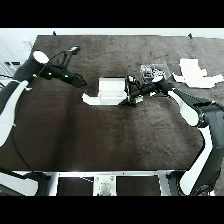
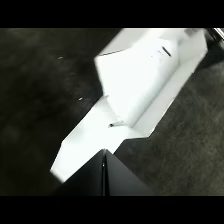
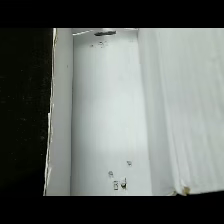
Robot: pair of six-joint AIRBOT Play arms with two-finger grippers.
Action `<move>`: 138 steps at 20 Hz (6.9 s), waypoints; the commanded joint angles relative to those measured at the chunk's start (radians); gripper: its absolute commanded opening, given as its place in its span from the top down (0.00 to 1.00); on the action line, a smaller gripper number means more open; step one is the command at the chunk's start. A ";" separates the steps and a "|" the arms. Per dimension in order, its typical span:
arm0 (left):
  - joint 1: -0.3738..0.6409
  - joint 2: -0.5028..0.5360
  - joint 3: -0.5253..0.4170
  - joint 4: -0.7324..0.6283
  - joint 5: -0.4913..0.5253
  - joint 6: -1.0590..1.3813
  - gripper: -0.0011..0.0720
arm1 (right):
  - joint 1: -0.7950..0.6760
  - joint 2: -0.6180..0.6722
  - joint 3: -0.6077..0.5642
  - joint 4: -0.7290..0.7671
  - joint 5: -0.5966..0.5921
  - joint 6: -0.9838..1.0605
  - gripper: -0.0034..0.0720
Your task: Fold the box and place the chain.
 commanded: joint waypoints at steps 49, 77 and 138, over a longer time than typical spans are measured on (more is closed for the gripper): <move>-0.018 -0.294 -0.053 -0.106 -0.005 -0.185 0.96 | 0.001 0.000 0.000 0.000 0.000 0.000 0.18; -0.015 -0.240 0.018 -0.269 -0.087 -0.029 0.32 | 0.001 0.000 0.000 0.000 0.000 0.000 0.18; -0.226 -0.187 0.107 0.163 0.085 -0.668 0.34 | 0.001 0.000 0.000 0.000 0.000 0.000 0.18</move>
